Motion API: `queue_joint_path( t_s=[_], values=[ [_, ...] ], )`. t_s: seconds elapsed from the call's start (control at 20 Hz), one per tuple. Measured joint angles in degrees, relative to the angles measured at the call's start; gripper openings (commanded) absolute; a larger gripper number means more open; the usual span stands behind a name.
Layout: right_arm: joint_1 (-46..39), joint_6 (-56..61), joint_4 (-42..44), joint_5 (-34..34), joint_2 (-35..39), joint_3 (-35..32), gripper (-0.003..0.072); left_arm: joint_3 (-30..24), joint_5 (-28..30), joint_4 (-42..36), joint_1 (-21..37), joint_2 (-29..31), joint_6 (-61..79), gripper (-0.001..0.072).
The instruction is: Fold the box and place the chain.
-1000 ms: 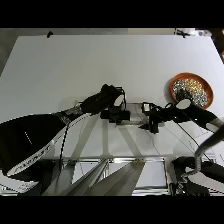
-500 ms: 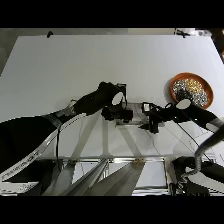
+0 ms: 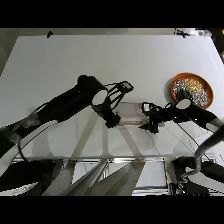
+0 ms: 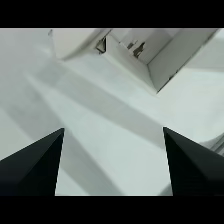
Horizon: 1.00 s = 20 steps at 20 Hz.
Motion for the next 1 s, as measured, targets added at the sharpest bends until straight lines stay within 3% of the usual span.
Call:
queue_joint_path(
  t_s=[0.2, 0.4, 0.65, 1.0],
  values=[
    [0.00, -0.02, 0.02, 0.00, 0.00, 0.00, 0.0414, -11.72, 11.23, -4.96, 3.41, 5.90, 23.74, 0.0712],
    [0.00, -0.02, 0.02, 0.00, 0.00, 0.00, 0.0414, -19.63, 22.49, -15.37, 6.12, 5.11, 45.51, 0.0717],
    [0.00, -0.02, 0.02, 0.00, 0.00, 0.00, 0.0414, -22.25, 30.10, -27.78, 7.08, -0.94, 62.93, 0.0719],
    [0.00, -0.02, 0.02, 0.00, 0.00, 0.00, 0.0414, -22.84, 32.74, -35.26, 8.59, -4.11, 70.12, 0.0719]
  ],
)
